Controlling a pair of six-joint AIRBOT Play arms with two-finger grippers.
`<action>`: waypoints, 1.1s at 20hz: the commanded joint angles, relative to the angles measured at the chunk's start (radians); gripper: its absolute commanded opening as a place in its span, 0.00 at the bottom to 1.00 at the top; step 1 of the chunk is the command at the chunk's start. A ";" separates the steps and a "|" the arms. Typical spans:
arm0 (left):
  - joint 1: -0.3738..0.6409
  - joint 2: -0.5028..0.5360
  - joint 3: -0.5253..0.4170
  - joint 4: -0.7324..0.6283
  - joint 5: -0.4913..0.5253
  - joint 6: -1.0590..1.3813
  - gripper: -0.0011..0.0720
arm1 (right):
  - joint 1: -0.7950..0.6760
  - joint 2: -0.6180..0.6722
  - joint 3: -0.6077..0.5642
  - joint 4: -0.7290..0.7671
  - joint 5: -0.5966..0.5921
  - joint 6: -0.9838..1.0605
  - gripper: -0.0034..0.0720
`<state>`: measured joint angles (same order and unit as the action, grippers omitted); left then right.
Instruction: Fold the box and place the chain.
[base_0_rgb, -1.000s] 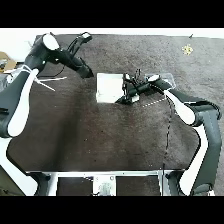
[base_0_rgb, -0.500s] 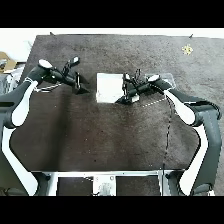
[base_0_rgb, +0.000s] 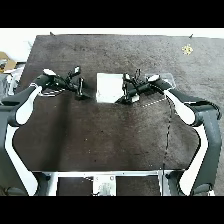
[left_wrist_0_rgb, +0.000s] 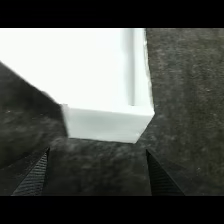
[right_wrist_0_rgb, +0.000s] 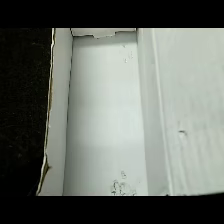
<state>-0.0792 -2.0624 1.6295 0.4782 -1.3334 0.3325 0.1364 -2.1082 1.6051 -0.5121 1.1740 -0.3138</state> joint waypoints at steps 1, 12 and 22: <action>-0.031 -0.018 -0.003 -0.013 0.007 0.016 0.98 | 0.000 0.001 0.000 0.000 0.000 0.000 0.54; -0.037 -0.019 -0.003 -0.045 0.021 0.027 0.98 | 0.000 0.001 0.000 0.000 0.000 0.000 0.54; -0.071 -0.040 0.009 -0.068 0.037 0.069 0.97 | 0.000 0.001 0.000 0.000 0.000 0.000 0.54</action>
<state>-0.1337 -2.0884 1.6299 0.4152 -1.3010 0.3931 0.1360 -2.1082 1.6051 -0.5125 1.1736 -0.3141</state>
